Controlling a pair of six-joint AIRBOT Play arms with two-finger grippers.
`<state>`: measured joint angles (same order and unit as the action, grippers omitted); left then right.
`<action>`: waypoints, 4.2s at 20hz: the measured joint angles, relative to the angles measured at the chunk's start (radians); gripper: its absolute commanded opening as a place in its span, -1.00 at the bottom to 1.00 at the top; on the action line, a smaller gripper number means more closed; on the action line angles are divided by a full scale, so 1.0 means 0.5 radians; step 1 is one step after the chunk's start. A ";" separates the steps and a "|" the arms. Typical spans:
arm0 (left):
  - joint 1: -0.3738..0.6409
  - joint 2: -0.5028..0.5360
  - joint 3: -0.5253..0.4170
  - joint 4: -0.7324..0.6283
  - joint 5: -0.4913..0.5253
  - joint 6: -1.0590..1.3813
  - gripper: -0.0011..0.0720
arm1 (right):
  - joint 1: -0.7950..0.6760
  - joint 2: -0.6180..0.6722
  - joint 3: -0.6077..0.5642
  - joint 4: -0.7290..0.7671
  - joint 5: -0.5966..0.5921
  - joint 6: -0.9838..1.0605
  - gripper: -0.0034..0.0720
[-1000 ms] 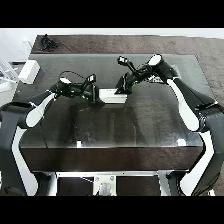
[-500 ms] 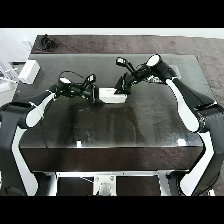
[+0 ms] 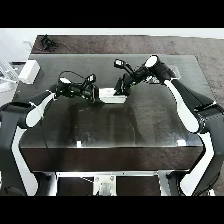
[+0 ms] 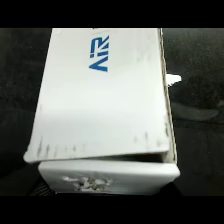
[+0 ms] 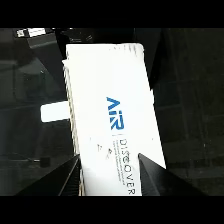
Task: Fold the box and place the chain.
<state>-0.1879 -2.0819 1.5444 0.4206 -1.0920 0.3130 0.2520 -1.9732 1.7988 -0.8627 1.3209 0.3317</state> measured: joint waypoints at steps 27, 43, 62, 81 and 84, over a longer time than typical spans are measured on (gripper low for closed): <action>0.000 0.001 -0.001 -0.004 0.005 -0.004 0.00 | -0.077 0.124 -0.382 0.200 -0.002 -0.061 -0.90; 0.000 0.001 -0.001 -0.004 0.005 -0.003 0.00 | -0.146 0.336 -0.636 0.700 -0.401 -0.228 -0.91; -0.001 0.001 -0.001 -0.005 0.005 -0.011 0.00 | -0.098 0.447 -0.969 0.660 -0.627 -0.092 -0.91; 0.000 0.001 -0.003 -0.037 0.005 0.002 0.00 | -0.272 2.032 -1.752 0.467 -0.934 0.351 -0.91; 0.000 -0.001 -0.002 -0.059 0.005 0.002 0.00 | -0.397 2.237 -2.028 0.433 -0.945 0.401 -0.91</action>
<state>-0.1879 -2.0823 1.5436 0.3912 -1.0897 0.3138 0.0532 -0.8547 0.7849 -0.6460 0.8482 0.5320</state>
